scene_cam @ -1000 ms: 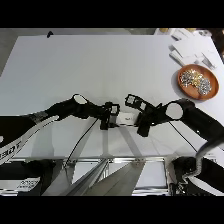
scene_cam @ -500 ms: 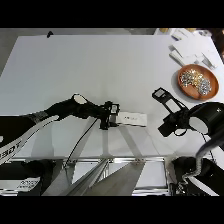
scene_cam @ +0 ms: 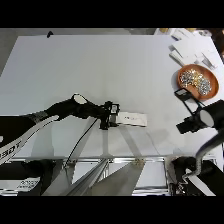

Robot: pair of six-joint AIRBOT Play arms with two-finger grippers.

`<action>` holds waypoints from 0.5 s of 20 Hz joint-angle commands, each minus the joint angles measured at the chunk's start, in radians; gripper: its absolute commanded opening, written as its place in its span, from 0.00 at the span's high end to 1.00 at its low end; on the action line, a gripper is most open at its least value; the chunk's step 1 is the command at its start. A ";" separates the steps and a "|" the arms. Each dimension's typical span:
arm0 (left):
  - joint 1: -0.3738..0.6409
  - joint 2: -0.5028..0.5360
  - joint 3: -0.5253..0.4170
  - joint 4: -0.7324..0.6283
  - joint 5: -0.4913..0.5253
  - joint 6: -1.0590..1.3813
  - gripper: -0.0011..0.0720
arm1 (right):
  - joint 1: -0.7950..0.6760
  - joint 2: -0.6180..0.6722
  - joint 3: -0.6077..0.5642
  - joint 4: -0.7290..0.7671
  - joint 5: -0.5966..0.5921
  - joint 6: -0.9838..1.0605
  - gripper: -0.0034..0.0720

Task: Fold the box and place the chain.

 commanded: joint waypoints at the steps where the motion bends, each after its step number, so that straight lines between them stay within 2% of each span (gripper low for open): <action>1: 0.000 0.001 0.000 0.000 0.001 0.000 0.78 | -0.264 -0.002 -0.002 0.039 -0.039 -0.025 0.93; 4: -0.001 0.001 0.000 0.003 -0.010 0.000 0.78 | -0.297 -0.002 -0.002 0.083 -0.129 -0.006 0.93; 10: -0.001 0.002 0.000 0.003 -0.010 0.000 0.78 | -0.290 0.006 -0.002 0.085 -0.143 -0.006 0.93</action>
